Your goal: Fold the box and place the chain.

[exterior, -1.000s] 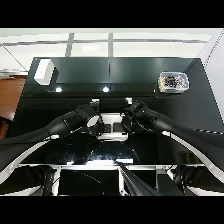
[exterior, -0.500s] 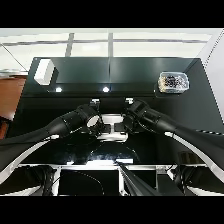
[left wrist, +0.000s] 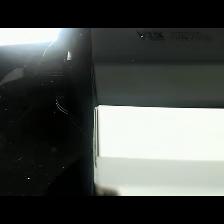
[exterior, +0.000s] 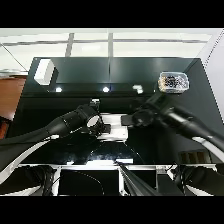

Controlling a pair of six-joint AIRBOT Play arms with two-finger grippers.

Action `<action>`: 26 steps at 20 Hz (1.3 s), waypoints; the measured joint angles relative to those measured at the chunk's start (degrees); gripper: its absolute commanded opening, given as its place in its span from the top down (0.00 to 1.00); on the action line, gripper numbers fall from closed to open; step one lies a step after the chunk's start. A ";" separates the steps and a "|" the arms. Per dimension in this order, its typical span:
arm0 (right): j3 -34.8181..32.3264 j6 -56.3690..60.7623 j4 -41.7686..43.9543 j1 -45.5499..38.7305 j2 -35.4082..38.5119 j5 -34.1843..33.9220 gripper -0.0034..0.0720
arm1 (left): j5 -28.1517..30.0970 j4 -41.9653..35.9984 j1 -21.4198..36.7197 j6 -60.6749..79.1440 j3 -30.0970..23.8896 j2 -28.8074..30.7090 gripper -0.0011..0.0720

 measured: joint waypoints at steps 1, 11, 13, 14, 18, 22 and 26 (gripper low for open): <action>0.00 -1.38 -0.85 -1.64 2.08 -0.52 0.50 | 0.00 0.02 0.00 -0.02 0.00 0.00 0.95; 1.22 -12.35 -13.53 -31.34 2.99 12.61 0.05 | 0.02 0.04 -0.07 -0.02 0.00 0.00 0.95; 5.25 -14.82 -11.39 -36.11 -3.17 16.20 0.05 | 0.04 0.02 -0.07 -0.02 0.00 0.00 0.95; 7.96 -16.37 -10.69 -37.92 -6.93 17.07 0.05 | 0.04 0.00 -0.07 -0.02 0.00 0.00 0.95; 19.63 -20.83 -9.18 -41.70 -20.83 16.72 0.11 | 0.00 -0.09 -0.07 -0.02 0.00 0.00 0.95; 27.96 -22.62 -8.35 -42.95 -30.14 14.32 0.18 | -0.04 -0.13 -0.07 -0.02 0.00 0.00 0.95; 31.21 -23.10 -8.26 -43.39 -34.45 12.00 0.25 | -0.07 -0.15 -0.07 0.00 0.00 0.00 0.95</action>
